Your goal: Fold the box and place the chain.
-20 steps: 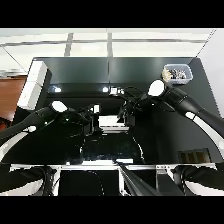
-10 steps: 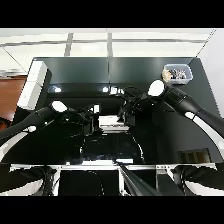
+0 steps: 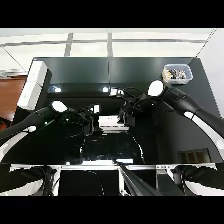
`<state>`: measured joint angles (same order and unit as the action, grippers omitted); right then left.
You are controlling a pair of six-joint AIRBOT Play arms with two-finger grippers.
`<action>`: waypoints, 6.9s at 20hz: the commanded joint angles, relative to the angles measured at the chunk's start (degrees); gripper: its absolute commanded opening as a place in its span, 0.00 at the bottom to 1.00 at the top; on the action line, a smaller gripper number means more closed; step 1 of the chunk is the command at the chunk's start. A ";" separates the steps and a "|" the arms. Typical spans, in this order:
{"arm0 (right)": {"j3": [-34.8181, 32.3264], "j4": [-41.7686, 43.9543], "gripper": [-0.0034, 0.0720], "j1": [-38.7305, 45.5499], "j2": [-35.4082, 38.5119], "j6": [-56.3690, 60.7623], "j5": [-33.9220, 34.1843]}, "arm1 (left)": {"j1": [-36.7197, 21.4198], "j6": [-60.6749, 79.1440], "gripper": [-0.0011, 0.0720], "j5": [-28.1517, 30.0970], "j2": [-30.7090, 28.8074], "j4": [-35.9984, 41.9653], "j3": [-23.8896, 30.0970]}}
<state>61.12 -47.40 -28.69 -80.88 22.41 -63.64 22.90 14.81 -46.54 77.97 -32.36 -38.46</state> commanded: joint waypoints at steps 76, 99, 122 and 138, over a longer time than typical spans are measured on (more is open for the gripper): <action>-8.76 4.87 0.07 28.70 21.20 37.16 -11.87 | 9.94 -37.11 0.98 -11.30 9.90 -14.71 -25.77; -8.76 4.87 0.07 28.70 21.20 37.16 -11.26 | 20.57 -50.80 0.71 -6.27 9.42 -37.31 -25.94; -8.76 4.85 0.07 28.70 21.20 35.65 -8.72 | -58.53 -74.73 0.49 -28.24 -15.23 -54.80 -13.14; -8.76 5.60 0.07 28.68 21.20 40.24 -9.35 | -56.26 -63.28 0.98 -6.73 -5.57 -40.22 -21.75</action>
<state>52.36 -42.04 0.01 -59.72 61.39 -72.10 -35.33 -49.01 -55.57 71.96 -73.28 -55.44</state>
